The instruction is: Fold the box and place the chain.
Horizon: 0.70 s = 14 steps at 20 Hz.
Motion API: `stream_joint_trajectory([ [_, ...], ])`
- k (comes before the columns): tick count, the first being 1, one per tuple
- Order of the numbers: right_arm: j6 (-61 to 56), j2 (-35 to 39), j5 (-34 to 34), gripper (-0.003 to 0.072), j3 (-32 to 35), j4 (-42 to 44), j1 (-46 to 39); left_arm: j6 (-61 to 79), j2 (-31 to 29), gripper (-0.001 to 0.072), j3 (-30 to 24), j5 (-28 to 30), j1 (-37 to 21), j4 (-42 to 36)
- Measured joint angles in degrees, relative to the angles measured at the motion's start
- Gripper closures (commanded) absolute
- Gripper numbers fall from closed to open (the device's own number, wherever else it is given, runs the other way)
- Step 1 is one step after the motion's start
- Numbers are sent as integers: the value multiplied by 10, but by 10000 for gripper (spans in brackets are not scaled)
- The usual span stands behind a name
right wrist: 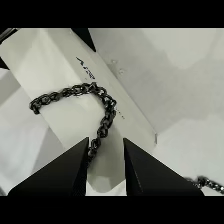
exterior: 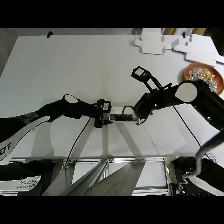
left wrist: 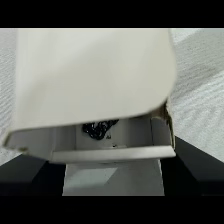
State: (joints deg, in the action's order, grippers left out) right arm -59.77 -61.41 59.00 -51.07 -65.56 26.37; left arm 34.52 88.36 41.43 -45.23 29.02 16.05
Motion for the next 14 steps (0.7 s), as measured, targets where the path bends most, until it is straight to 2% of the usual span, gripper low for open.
stream_joint_trajectory([
  [1, 0, -4, 0, 512, 0, -1, 0, 0, 0, 496, 0, 0, 0, 0],
  [6, 1, -12, -5, 513, 0, -1, 2, 0, 0, 496, 0, 0, 0, 0],
  [9, 7, -13, -12, 539, 0, 0, 12, 0, 0, 496, 0, 0, 0, 0],
  [10, 10, -13, -15, 609, 0, 0, 16, 0, 0, 496, 0, 0, 0, 0],
  [11, 11, -13, -19, 641, 0, -1, 20, 0, 0, 496, 0, 0, 0, 0],
  [13, 11, -14, -25, 644, 0, -4, 24, 0, 0, 496, 0, 0, 0, 0],
  [14, 11, -14, -27, 672, 0, -7, 26, 0, 0, 496, 0, 0, 0, 0],
])
